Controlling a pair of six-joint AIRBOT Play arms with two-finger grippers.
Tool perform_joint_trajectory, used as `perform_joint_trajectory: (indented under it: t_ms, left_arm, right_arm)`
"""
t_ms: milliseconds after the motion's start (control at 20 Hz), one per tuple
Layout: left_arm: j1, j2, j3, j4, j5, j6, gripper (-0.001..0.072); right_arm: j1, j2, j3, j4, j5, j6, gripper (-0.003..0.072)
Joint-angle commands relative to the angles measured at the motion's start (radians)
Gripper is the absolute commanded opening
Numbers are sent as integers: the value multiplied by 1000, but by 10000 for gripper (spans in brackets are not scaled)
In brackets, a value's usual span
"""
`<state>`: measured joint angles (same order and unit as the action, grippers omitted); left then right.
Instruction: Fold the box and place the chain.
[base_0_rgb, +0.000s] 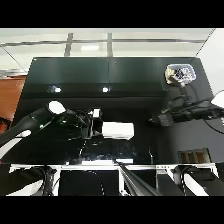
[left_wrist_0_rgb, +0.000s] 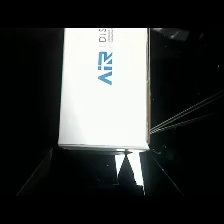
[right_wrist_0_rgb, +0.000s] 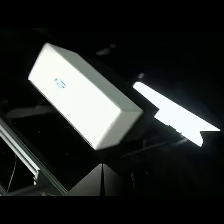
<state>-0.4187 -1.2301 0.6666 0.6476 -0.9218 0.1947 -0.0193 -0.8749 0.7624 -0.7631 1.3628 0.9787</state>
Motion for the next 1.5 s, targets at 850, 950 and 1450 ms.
perform_joint_trajectory:
  t_ms: [850,950,1450]
  left_arm:
    - [-186,-188,254,-11,-22,-309,711]
    - [-186,-188,254,-2,-33,-308,713]
    - [-214,-188,254,23,-50,-316,712]
  right_arm:
    - [-117,58,8,-50,2,21,14]
    - [-117,58,8,-50,2,21,14]
    - [-117,58,8,-50,2,21,14]
